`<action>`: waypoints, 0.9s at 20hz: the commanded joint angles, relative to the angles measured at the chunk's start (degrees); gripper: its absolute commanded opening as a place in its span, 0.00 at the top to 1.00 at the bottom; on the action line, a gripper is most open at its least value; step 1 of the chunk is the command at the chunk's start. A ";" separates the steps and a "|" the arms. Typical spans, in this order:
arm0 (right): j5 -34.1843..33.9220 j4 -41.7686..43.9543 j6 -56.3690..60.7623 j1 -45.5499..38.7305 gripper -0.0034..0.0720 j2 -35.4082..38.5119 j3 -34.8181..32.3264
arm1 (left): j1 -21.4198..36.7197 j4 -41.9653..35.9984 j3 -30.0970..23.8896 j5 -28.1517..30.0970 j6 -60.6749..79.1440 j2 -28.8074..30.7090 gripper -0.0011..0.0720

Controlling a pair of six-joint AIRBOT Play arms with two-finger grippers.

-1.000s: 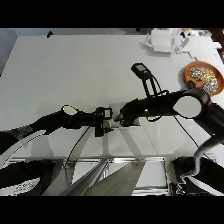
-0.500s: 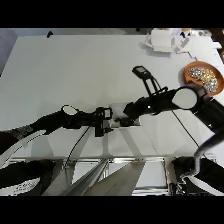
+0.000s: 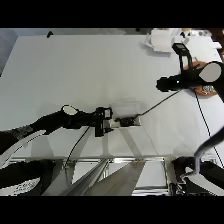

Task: Fold the box and place the chain.

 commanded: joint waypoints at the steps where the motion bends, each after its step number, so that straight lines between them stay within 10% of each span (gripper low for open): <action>1: 0.68 -4.59 1.33 -4.66 0.66 -7.08 0.22 | 0.00 0.02 0.02 0.02 -0.02 0.02 0.80; 15: 0.44 -9.01 4.70 -4.63 0.66 -22.01 0.22 | 0.00 0.02 0.02 0.02 0.00 0.02 0.80; 18: 2.01 -8.85 4.09 -4.63 0.93 -21.99 0.22 | 0.00 0.02 0.02 0.02 0.00 0.02 0.80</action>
